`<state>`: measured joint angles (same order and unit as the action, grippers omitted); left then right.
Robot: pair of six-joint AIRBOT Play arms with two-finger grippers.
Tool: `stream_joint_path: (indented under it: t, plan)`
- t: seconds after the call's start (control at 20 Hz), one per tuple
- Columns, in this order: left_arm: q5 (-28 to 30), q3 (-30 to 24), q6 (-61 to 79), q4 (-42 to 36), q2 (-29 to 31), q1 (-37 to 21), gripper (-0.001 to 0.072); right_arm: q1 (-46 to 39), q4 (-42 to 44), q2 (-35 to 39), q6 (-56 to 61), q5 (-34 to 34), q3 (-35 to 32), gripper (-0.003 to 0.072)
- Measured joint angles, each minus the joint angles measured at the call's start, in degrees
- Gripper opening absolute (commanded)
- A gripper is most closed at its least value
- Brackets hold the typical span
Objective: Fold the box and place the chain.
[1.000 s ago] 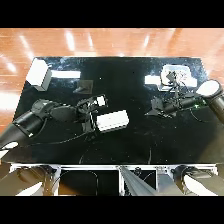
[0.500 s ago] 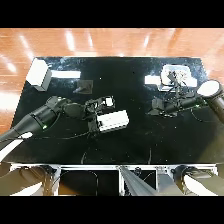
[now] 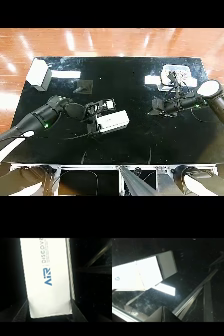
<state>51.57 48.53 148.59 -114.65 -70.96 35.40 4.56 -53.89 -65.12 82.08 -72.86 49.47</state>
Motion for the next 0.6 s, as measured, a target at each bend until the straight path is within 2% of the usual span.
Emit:
stream_joint_path:
  t: [0.2,0.25,0.3,0.35,0.6]
  plan:
    - [-0.59,0.04,0.04,-0.17,-1.14,0.04,0.0613,0.00,0.02,0.02,0.00,0.02,0.00,0.0038]
    - [-0.79,0.04,0.04,-0.26,-1.66,0.07,0.0531,0.00,0.02,0.00,0.00,0.02,0.00,0.0038]
    - [-0.98,0.09,-0.02,-0.26,-2.16,0.07,0.0334,0.00,0.02,0.02,0.00,0.04,0.00,0.0038]
    - [-0.98,0.11,-0.11,-0.26,-2.62,0.07,0.0024,0.00,0.04,0.02,0.00,0.09,0.00,0.0038]
    - [1.07,1.42,-2.56,1.05,-3.52,-0.63,0.0017,0.00,0.04,0.02,0.00,0.50,0.00,0.0038]
